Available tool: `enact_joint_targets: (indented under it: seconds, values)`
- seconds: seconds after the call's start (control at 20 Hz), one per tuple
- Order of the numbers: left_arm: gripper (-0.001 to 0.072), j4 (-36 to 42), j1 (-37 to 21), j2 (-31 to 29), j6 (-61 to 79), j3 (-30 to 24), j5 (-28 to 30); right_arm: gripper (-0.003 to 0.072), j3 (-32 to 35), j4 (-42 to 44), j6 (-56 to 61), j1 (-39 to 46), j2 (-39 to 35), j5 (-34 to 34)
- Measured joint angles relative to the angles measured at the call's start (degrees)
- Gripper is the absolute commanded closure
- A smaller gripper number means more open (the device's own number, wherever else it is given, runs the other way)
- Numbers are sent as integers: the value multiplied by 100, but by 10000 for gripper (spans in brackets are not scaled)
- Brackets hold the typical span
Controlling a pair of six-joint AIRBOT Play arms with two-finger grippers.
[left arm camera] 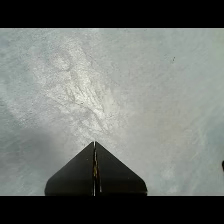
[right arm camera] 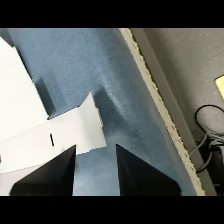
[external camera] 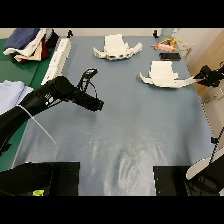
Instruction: Fold the box.
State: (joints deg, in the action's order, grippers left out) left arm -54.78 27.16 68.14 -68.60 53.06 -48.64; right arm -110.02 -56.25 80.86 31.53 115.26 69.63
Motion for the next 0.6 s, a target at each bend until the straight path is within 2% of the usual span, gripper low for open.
enact_joint_targets:
  seconds: [0.1, 0.2, 0.25, 0.5, 0.6]
  values:
    - [695, -7, 0, 0, -2, 0, 4, 469, -48, 114, -107, -7, 96, 85]
    - [694, 0, 0, 0, -2, 0, 4, 649, -79, 396, -293, -42, 151, 245]
    - [694, -4, 0, 0, -2, 0, 2, 684, -101, 575, -391, -52, 164, 321]
    - [694, -4, 0, 0, -4, 0, 0, 688, -221, 1652, -743, -133, 164, 1064]
    - [695, -4, -13, 0, -31, 0, -42, 689, -61, 1884, -756, -293, 11, 1279]
